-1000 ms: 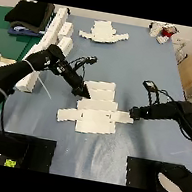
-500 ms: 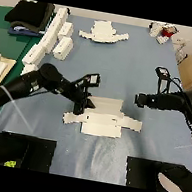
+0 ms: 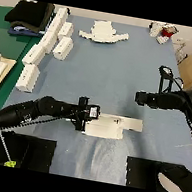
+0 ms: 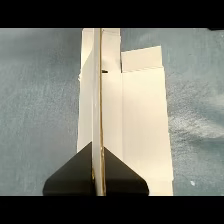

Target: Fold the box.

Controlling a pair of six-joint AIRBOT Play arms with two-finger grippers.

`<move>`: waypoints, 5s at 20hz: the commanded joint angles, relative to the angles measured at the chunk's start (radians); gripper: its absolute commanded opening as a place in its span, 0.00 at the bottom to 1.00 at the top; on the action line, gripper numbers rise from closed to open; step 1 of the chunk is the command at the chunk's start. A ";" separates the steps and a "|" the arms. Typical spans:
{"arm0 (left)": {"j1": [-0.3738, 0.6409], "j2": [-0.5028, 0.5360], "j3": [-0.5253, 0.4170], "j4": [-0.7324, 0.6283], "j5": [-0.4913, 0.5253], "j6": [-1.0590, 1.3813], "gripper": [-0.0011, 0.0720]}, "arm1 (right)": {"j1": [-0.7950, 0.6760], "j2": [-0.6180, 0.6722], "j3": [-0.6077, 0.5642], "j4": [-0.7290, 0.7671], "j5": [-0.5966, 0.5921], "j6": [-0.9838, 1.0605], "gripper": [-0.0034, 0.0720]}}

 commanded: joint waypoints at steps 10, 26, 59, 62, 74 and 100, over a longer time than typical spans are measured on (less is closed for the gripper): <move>0.189 -0.061 0.091 0.028 -0.291 -0.110 0.03 | 0.001 0.000 0.001 0.011 0.000 0.037 0.53; 0.237 -0.181 0.206 0.007 -0.404 -0.066 0.03 | 0.001 -0.001 0.001 0.011 0.000 0.054 0.53; 0.237 -0.267 0.251 0.047 -0.497 -0.135 0.03 | 0.001 -0.001 0.001 0.029 0.000 0.054 0.53; 0.237 -0.267 0.249 0.049 -0.507 -0.162 0.03 | 0.001 -0.001 0.001 0.029 0.000 0.054 0.53; 0.237 -0.269 0.240 0.048 -0.520 -0.161 0.03 | 0.001 -0.001 0.001 0.165 -0.119 0.024 0.05; 0.237 -0.269 0.240 0.048 -0.521 -0.161 0.03 | 1.043 -0.006 -0.202 -0.521 -0.133 0.097 0.94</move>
